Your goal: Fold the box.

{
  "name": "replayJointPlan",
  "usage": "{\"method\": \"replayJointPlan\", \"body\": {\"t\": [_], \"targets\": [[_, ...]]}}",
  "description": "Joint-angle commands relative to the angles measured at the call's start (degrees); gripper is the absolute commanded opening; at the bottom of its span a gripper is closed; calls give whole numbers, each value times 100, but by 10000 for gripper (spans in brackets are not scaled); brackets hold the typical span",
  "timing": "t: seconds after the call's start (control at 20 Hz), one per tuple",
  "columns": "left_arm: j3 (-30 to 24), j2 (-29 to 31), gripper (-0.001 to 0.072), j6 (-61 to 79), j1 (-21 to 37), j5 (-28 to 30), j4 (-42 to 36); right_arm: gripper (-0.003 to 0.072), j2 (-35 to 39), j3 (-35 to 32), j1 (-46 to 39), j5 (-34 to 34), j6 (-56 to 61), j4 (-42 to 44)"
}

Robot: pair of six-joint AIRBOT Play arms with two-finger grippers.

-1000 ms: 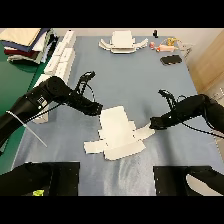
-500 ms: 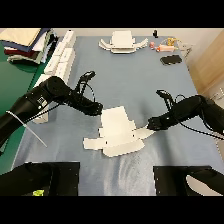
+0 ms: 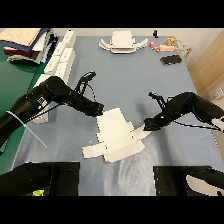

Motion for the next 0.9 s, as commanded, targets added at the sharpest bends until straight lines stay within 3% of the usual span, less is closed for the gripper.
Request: {"method": "replayJointPlan", "body": {"t": [0.0,0.05,0.1,0.15,0.35,0.55,0.85], "targets": [[-2,2,16,0,85,-46,-81,1,46,28,7,-164,-599,651],[-2,4,84,-22,179,-81,-81,1,238,-153,7,31,-601,734],[-2,4,413,-90,306,-166,-79,1,494,-398,7,267,-555,728],[-2,4,556,-146,452,-262,-81,1,824,-721,7,520,-391,726],[-20,2,555,118,933,-734,-74,1,2253,-1998,13,1484,59,726],[-328,-48,555,621,1320,-857,-162,2,3300,-2479,11,1937,173,662],[-365,-1261,555,2533,1687,-1049,-1860,2,3305,-2481,11,1851,238,592]]}}
